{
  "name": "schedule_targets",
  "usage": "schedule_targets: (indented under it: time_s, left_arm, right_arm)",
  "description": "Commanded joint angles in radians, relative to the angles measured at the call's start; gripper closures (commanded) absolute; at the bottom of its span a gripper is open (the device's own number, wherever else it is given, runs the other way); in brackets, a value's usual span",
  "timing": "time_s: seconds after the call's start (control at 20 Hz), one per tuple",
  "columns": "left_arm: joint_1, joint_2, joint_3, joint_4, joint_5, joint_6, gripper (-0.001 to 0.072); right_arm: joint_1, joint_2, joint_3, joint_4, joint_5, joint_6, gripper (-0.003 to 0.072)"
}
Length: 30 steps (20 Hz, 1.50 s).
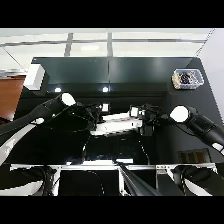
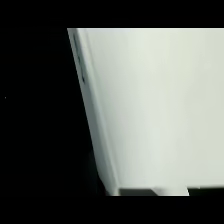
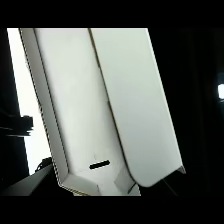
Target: Fold the box and place the chain.
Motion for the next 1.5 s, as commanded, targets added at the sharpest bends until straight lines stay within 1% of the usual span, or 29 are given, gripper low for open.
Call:
schedule_targets:
  time_s: [0.0,0.1,0.2,0.45,0.55,0.65,0.85,1.1,1.3,1.45]
  left_arm:
    - [-0.001,0.001,0.004,-0.002,-0.013,-0.002,0.0678]
    - [-0.001,0.001,0.004,-0.002,-0.013,-0.002,0.0678]
    - [-0.001,0.001,0.004,-0.002,-0.013,-0.002,0.0678]
    - [0.002,0.001,0.004,-0.002,-0.008,-0.002,0.0678]
    - [0.008,0.001,0.004,-0.002,-0.012,-0.002,0.0678]
    - [0.018,0.001,0.004,-0.002,-0.013,-0.002,0.0678]
    - [0.018,0.000,0.004,-0.002,-0.018,-0.002,0.0678]
    - [0.018,0.000,0.004,-0.002,-0.021,-0.002,0.0678]
    - [0.018,0.000,0.004,-0.002,-0.021,-0.002,0.0678]
    - [0.018,0.000,0.004,-0.002,-0.021,-0.019,0.0678]
  right_arm:
    - [0.001,0.000,0.000,0.000,-0.029,-0.003,-0.0019]
    - [0.001,0.000,0.000,-0.002,-0.069,-0.024,-0.0018]
    - [0.001,0.000,0.001,0.002,-0.085,-0.076,-0.0019]
    - [-0.002,-0.006,0.000,0.066,-0.055,-0.078,-0.0018]
    - [-0.032,-0.007,0.000,0.134,-0.051,-0.082,-0.0018]
    - [-0.069,-0.010,0.000,0.132,-0.032,-0.109,-0.0018]
    - [-0.095,-0.044,0.000,0.236,0.034,-0.265,-0.0018]
    - [-0.085,-0.091,0.000,0.245,0.020,-0.356,-0.0018]
    - [-0.084,-0.106,0.000,0.264,0.023,-0.389,-0.0018]
    - [-0.084,-0.106,-0.002,0.265,0.065,-0.389,-0.0018]
